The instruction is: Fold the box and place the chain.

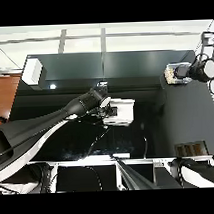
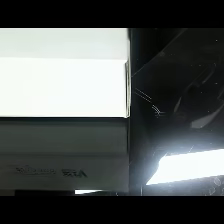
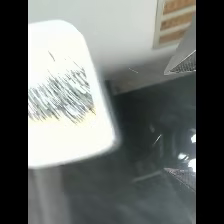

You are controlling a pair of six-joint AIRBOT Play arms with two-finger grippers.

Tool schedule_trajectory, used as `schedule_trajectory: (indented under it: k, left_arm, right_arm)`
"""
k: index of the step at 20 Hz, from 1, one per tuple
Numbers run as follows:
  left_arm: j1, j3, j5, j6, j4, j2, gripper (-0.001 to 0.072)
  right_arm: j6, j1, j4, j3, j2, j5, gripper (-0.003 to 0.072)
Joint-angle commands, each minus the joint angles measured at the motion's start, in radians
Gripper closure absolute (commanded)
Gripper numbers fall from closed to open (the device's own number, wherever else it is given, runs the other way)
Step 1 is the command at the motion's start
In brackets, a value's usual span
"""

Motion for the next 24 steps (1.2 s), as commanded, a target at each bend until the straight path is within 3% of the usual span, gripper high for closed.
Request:
schedule_trajectory:
  k: [1, 7, 10, 11, 12, 15, 16, 18, 19, 24]
  left_arm:
    - [0.000, 0.000, 0.000, 0.001, 0.000, 0.000, 0.0682]
    - [0.000, 0.000, 0.000, 0.001, 0.000, 0.000, 0.0682]
    - [0.000, 0.000, -0.003, 0.001, 0.000, 0.000, 0.0682]
    - [0.000, 0.000, -0.004, 0.001, 0.000, 0.000, 0.0682]
    - [0.000, 0.000, -0.004, 0.001, 0.000, 0.000, 0.0682]
    - [0.000, 0.000, -0.004, 0.001, 0.000, 0.000, 0.0681]
    - [0.000, 0.000, -0.004, 0.001, 0.000, 0.000, 0.0682]
    - [0.000, 0.000, -0.004, 0.001, 0.000, 0.000, 0.0681]
    - [0.000, 0.000, -0.004, 0.001, 0.000, 0.000, 0.0682]
    - [0.000, 0.000, -0.003, 0.001, 0.000, 0.000, 0.0682]
  right_arm:
    - [-0.091, -0.146, 0.093, 0.103, -0.195, -0.119, -0.0023]
    - [-0.110, -0.164, 0.125, 0.409, -0.545, -0.023, -0.0016]
    - [-0.110, -0.164, 0.125, 0.445, -0.614, -0.010, -0.0014]
    - [-0.110, -0.164, 0.125, 0.445, -0.626, -0.005, 0.0080]
    - [-0.110, -0.164, 0.125, 0.445, -0.636, 0.002, 0.0113]
    - [-0.110, -0.169, 0.126, 0.445, -0.648, 0.013, 0.0113]
    - [-0.110, -0.173, 0.125, 0.446, -0.647, 0.019, 0.0230]
    - [-0.113, -0.179, 0.124, 0.467, -0.645, 0.058, 0.0580]
    - [-0.134, -0.180, 0.125, 0.484, -0.641, 0.082, 0.0679]
    - [-0.222, -0.181, 0.125, 0.592, -0.554, 0.174, 0.0672]
